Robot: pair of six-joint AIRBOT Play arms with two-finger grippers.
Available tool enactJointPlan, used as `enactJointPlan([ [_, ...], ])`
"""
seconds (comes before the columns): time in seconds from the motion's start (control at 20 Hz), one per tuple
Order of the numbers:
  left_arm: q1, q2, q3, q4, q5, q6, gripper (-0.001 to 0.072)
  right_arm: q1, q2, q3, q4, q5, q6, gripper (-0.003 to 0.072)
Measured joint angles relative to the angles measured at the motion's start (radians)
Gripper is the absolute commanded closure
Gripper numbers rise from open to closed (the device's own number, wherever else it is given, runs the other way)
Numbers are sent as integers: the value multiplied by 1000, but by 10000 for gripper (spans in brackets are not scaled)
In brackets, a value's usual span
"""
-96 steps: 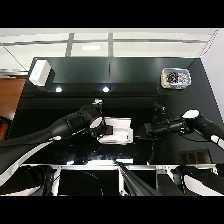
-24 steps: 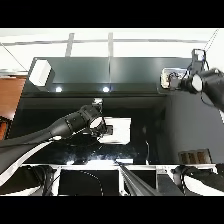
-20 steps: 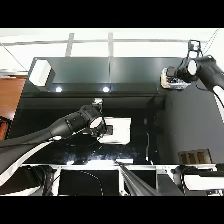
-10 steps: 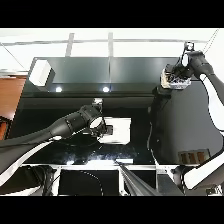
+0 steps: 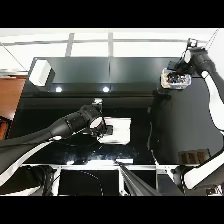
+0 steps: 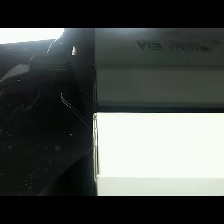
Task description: Fold the box and place the chain.
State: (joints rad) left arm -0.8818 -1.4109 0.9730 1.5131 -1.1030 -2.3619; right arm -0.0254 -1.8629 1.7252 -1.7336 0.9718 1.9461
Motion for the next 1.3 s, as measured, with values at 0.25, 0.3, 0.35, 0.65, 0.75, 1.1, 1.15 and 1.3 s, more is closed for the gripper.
enactJointPlan([
  [0.25, 0, 0, 0, 7, 0, 0, 684, 0, 193, 16, -1, 56, -138, 675],
  [0.3, 0, 0, 0, 11, -3, 0, 684, 0, 243, 17, 6, 44, -156, 676],
  [0.35, 0, 0, 0, 14, -6, 0, 684, 0, 298, 18, 16, 24, -172, 675],
  [0.65, 0, 0, 0, 21, -6, 0, 684, 0, 568, 40, 126, 93, -306, 676],
  [0.75, 0, 0, 0, 22, -6, 0, 684, 5, 629, 39, 208, 200, -369, 675],
  [1.1, 0, 0, 0, 23, -4, 0, 684, 162, 780, -136, 473, 518, -499, 676],
  [1.15, 0, 0, 0, 23, -3, 0, 684, 201, 793, -183, 506, 529, -507, 676],
  [1.3, 0, 0, 0, 23, 0, 0, 684, 332, 813, -324, 569, 542, -522, 676],
])
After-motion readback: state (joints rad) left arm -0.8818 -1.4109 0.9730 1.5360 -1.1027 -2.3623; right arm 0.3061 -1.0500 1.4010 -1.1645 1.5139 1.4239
